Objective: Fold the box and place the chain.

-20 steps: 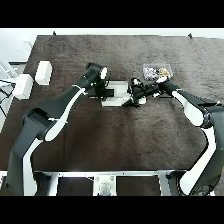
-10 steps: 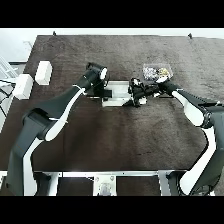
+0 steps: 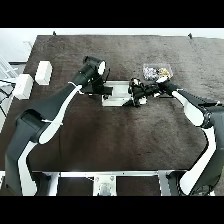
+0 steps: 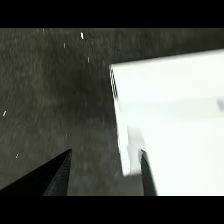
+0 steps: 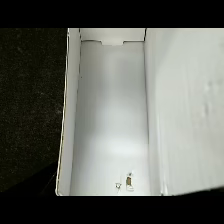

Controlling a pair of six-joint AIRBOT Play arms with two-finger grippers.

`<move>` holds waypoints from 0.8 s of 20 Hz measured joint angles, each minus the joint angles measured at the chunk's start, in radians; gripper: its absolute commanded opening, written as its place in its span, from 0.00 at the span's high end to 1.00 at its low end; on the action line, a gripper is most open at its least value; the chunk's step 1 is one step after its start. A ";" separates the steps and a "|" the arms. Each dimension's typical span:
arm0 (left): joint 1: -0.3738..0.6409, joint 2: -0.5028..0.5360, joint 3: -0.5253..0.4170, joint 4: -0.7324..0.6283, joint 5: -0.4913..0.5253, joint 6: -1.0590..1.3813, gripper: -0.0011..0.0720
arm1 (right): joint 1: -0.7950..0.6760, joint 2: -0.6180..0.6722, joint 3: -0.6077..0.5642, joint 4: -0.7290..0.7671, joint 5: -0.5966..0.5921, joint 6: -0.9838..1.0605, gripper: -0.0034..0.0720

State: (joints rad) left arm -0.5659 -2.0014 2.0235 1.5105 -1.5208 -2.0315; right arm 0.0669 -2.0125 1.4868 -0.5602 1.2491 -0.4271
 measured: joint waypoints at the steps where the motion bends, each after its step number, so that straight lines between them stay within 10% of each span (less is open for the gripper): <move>1: 0.000 0.017 0.002 0.000 -0.009 0.016 0.33 | 0.000 0.000 0.000 0.000 0.000 0.000 0.32; 12: 0.074 0.156 -0.012 -0.059 -0.039 0.742 0.33 | 0.000 0.000 0.000 0.001 0.000 0.001 0.32; 16: 0.197 0.161 -0.042 -0.309 -0.040 1.134 0.33 | 0.000 0.000 0.000 0.001 0.000 0.001 0.32</move>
State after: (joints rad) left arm -0.3687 -1.8400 1.9820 1.2018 -1.5608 -0.8974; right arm 0.0673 -2.0125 1.4864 -0.5591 1.2491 -0.4259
